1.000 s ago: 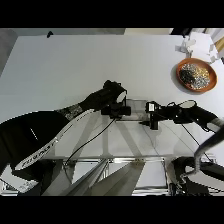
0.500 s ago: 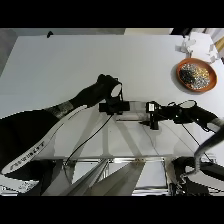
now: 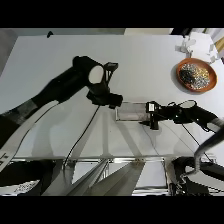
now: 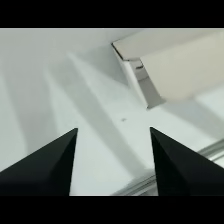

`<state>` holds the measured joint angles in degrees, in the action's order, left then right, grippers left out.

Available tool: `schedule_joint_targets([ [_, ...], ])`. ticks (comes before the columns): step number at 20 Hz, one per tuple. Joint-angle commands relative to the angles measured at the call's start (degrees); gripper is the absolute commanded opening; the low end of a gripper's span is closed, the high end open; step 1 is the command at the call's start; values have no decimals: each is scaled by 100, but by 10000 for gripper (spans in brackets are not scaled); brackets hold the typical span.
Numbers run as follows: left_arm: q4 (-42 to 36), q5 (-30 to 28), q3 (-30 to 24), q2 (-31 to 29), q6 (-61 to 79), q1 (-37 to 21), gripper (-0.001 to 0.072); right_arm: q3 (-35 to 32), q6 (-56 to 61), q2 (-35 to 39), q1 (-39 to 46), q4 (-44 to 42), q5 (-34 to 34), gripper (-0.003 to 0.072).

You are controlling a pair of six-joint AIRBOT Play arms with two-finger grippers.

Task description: Fold the box and place the chain.

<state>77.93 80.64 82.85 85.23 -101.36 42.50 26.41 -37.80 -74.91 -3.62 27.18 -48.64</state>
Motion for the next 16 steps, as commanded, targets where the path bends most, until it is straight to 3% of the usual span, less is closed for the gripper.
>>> schedule_joint_targets([
  [1, -42, 184, -223, -590, 3738, -345, 538, 4, 2, 2, 0, -2, -2, 476],
  [5, -1169, -518, -1482, -1021, 7383, -925, 534, 4, 2, 4, 0, -2, -2, 476],
  [8, -1934, -2284, -2726, -1016, 8638, -1156, 535, 4, 2, 2, 0, -4, -2, 476],
  [10, -2531, -3254, -3276, -876, 9595, -1189, 535, 4, 2, 2, 0, -2, -2, 476],
  [11, -2787, -3333, -3386, -756, 10083, -1189, 537, 4, 2, 2, 0, -2, -2, 476],
  [12, -3106, -3233, -3399, -577, 10526, -1187, 584, 2, 2, 4, 0, -2, -2, 476],
  [13, -3506, -3176, -3401, -398, 10913, -1187, 708, 2, 2, 2, 0, -2, 0, 476],
  [16, -4483, -3202, -3399, 55, 11836, -1187, 700, 4, 2, 2, 0, -2, -2, 476],
])
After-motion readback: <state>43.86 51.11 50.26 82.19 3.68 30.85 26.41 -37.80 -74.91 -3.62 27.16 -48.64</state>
